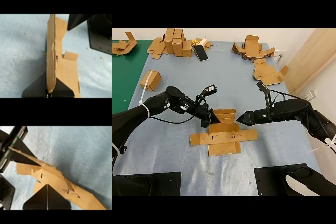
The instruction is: Fold the box.
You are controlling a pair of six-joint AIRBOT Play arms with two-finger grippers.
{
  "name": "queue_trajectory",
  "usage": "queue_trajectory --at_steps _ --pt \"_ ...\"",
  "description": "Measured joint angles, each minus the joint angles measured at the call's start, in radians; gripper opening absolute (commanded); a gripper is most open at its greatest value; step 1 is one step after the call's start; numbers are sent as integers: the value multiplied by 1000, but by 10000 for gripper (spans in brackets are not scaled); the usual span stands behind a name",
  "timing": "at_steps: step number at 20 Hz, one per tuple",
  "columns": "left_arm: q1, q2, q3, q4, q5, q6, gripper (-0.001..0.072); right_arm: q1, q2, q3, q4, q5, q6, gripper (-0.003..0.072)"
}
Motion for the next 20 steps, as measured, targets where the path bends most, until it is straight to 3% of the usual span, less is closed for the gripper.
queue_trajectory --at_steps 6,14,20 --pt "-28 34 -27 1 94 36 9 23 0 -15 -14 58 2 4" --pt "-103 148 -163 -2 216 116 9 26 0 -17 -44 95 2 4" --pt "-114 171 -212 3 171 130 10 24 3 -17 -57 130 3 4"
